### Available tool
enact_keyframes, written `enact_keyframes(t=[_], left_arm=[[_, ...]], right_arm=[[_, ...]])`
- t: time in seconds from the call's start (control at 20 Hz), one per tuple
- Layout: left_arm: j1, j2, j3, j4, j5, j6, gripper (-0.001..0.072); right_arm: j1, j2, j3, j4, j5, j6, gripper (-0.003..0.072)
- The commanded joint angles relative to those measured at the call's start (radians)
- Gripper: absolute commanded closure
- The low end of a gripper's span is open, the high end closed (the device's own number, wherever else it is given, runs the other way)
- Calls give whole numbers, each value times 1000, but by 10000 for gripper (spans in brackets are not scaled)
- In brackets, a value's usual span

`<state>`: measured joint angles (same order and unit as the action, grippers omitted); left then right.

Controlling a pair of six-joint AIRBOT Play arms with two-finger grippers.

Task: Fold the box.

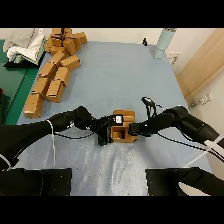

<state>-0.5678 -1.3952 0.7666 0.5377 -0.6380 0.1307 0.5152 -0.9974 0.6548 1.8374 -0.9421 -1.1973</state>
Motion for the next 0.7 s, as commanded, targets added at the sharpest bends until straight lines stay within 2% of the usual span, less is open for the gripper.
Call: enact_keyframes(t=[0.0, 0.4, 0.65], left_arm=[[0, 0, 1, 0, 0, 0, 196], [0, 0, 1, 0, 0, 0, 196], [0, 0, 1, 0, 0, 0, 196]], right_arm=[[89, -71, 59, -143, -31, 183, 170], [225, -246, 209, -317, -186, 375, 188], [240, -305, 235, -351, -224, 422, 192]])
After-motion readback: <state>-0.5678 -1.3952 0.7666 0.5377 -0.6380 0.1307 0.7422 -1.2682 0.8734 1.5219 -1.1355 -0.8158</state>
